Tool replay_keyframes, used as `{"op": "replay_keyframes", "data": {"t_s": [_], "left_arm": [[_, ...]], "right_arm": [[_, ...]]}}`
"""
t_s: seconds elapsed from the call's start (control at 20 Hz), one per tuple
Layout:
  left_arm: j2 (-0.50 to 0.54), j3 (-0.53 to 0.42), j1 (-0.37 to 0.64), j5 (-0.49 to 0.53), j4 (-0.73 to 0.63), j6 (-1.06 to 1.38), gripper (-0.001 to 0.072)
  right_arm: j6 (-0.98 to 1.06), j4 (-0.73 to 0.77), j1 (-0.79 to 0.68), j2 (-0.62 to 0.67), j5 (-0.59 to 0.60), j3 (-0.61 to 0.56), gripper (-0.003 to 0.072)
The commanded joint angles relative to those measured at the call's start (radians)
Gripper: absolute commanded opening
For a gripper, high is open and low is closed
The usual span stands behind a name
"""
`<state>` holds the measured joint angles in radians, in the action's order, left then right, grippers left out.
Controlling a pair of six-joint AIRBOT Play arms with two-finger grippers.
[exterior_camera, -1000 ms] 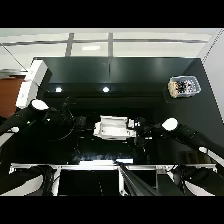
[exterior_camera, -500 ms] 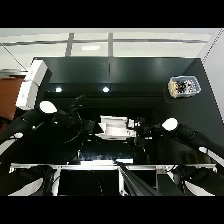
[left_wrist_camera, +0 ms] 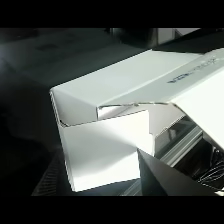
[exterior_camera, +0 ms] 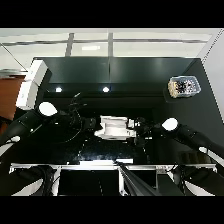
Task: Fold the box and place the chain.
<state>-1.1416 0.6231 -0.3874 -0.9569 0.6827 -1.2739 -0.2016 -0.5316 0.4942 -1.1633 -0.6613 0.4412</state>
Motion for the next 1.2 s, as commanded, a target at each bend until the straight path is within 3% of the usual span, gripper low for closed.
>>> {"op": "replay_keyframes", "data": {"t_s": [0.0,0.2,0.6,1.15], "left_arm": [[0.004,0.001,-0.017,0.015,0.02,-0.035,0.0489],[0.005,0.002,-0.074,0.061,0.044,-0.081,0.046],[0.005,0.039,-0.226,0.208,0.266,-0.333,0.046],[0.003,0.053,-0.334,0.247,0.508,-0.64,0.046]], "right_arm": [[0.0,0.0,0.0,0.0,0.0,0.001,0.0524],[0.0,0.0,0.0,0.0,0.0,0.001,0.0524],[0.0,0.0,0.0,0.0,0.0,0.001,0.0524],[0.0,0.0,0.0,0.0,0.0,0.001,0.0524]]}}
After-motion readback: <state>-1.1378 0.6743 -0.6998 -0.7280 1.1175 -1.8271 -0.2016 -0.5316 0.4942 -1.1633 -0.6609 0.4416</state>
